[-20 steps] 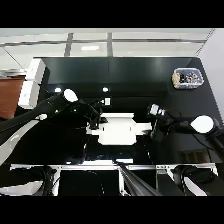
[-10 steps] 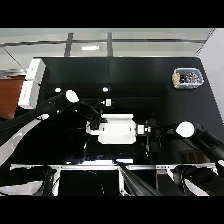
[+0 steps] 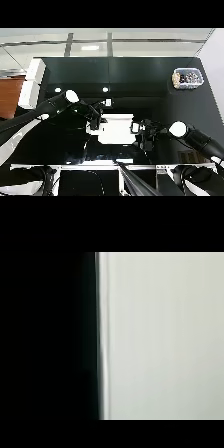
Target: Fold the box and place the chain.
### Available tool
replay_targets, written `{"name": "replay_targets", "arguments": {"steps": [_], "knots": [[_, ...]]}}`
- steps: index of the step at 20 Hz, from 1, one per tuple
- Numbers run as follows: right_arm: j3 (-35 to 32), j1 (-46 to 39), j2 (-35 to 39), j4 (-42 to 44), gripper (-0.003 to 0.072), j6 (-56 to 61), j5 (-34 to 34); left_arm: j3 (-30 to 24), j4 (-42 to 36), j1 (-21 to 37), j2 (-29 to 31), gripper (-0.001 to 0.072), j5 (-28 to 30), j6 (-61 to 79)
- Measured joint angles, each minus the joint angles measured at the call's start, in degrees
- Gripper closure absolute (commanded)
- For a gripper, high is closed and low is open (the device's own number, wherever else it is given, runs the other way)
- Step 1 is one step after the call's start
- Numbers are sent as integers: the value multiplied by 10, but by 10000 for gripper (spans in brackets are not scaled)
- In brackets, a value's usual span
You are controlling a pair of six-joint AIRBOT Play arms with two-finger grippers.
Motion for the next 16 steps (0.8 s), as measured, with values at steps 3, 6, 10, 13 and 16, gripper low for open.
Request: {"name": "replay_targets", "arguments": {"steps": [3,6,10,13,16], "knots": [[5,-1,-2,14,5,0,-17,0,0,0,0,684,-1,0],[19,-8,-2,20,6,0,-24,0,0,0,0,684,-1,0],[42,-17,-2,24,5,-5,-28,0,0,0,0,683,-1,-2],[49,-24,-2,23,5,-15,-31,0,0,0,0,684,-1,-2],[51,-27,-2,27,5,-27,-37,0,0,0,0,684,-2,0]]}}
